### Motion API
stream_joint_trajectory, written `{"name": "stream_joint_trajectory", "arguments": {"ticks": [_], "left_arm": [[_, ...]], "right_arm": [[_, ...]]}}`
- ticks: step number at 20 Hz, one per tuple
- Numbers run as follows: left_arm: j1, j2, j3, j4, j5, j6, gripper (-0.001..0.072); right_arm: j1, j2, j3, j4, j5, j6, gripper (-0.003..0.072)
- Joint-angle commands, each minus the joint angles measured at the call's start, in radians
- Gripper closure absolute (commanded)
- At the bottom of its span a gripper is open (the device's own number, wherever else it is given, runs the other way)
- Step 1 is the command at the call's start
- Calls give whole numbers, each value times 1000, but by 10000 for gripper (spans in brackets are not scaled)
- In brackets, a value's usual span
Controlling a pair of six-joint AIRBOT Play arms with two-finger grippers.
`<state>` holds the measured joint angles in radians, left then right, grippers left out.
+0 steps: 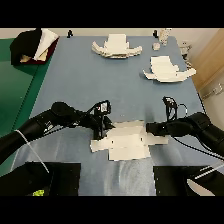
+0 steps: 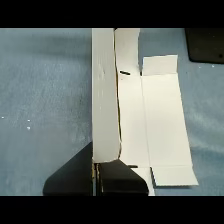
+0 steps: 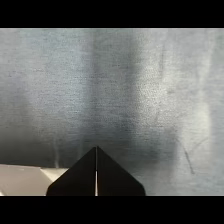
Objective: Fold the box.
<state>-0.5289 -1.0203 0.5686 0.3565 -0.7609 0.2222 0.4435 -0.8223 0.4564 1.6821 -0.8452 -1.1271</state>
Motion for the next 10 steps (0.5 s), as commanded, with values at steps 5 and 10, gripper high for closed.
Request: {"name": "stream_joint_trajectory", "arguments": {"ticks": [5,10], "left_arm": [[0,2,0,5,-9,48,695],[0,1,0,12,-14,49,695]], "right_arm": [[1,6,20,-77,-10,0,683],[1,32,79,-78,-18,0,683]]}}
